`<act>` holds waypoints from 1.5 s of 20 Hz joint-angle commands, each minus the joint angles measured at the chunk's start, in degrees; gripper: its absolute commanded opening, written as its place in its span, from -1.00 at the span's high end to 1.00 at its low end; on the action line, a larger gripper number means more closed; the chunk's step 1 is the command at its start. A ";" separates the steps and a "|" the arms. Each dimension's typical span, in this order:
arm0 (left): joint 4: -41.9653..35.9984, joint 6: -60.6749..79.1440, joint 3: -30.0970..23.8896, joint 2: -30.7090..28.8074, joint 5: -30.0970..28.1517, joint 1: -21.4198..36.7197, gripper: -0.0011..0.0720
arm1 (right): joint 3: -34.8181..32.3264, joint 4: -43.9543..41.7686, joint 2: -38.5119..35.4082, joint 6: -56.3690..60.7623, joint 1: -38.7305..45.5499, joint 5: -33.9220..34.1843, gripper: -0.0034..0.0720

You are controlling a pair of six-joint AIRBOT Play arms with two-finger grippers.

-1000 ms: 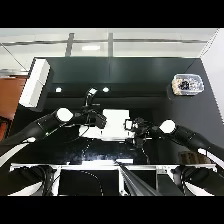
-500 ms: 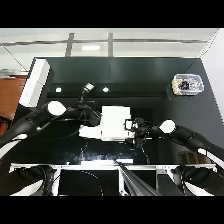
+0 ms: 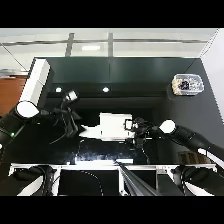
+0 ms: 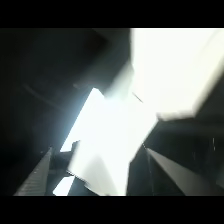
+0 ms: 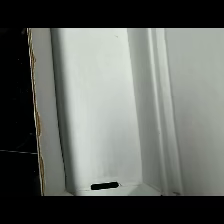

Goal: Fold the box and place the chain.

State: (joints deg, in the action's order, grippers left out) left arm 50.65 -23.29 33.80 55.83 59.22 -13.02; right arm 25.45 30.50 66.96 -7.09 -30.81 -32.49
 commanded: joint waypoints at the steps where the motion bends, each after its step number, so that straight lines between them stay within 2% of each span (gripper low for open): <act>1: -0.15 18.69 -4.07 -0.50 -2.86 -4.31 -0.97 | 0.00 -0.02 0.02 0.02 -0.02 -0.02 0.63; 4: -0.13 20.35 -4.52 1.01 -13.77 -10.36 -0.94 | 0.02 -0.02 0.02 0.02 -0.02 0.00 0.63; 5: -0.24 20.33 -3.89 2.34 -15.43 -11.47 -0.93 | 0.02 -0.02 0.02 0.00 -0.02 -0.02 0.63; 8: -1.70 21.51 -1.73 7.89 -12.22 -13.35 -0.90 | 0.02 -0.02 0.02 0.02 -0.02 0.00 0.63; 9: -1.70 21.79 -1.27 9.35 -12.26 -14.01 -0.81 | 0.02 -0.02 0.02 0.02 -0.02 -0.02 0.63; 10: -1.75 21.79 -0.90 10.32 -12.50 -14.53 -0.60 | 0.02 -0.02 0.02 0.02 -0.02 -0.02 0.63; 13: -2.14 21.77 -0.72 11.04 -12.68 -15.54 -0.37 | 0.02 -0.02 0.02 0.02 -0.02 -0.02 0.62; 16: -4.35 21.79 -0.68 11.04 -13.22 -15.91 -0.34 | 0.00 -0.02 0.02 0.02 -0.02 0.00 0.63; 18: -5.60 21.81 -0.68 11.04 -14.01 -16.37 0.08 | 0.02 -0.02 0.02 0.02 -0.02 -0.02 0.63; 19: -5.79 21.79 -0.68 11.04 -14.03 -16.68 0.08 | 0.00 -0.02 0.02 0.02 -0.02 0.00 0.63; 21: -6.49 21.77 -0.66 11.04 -14.08 -17.66 0.36 | 0.00 -0.02 0.02 0.02 -0.02 0.00 0.63; 26: -11.23 21.57 -0.68 11.61 -17.11 -19.02 0.37 | 0.00 -0.02 0.02 0.02 -0.02 -0.02 0.62; 30: -16.76 21.59 -0.68 13.25 -16.57 -19.02 0.37 | 0.00 -0.04 0.02 0.02 -0.02 -0.02 0.63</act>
State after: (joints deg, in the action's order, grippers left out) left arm 37.91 -1.69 33.08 68.10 42.61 -31.86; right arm 25.45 30.50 66.94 -7.07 -30.81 -32.51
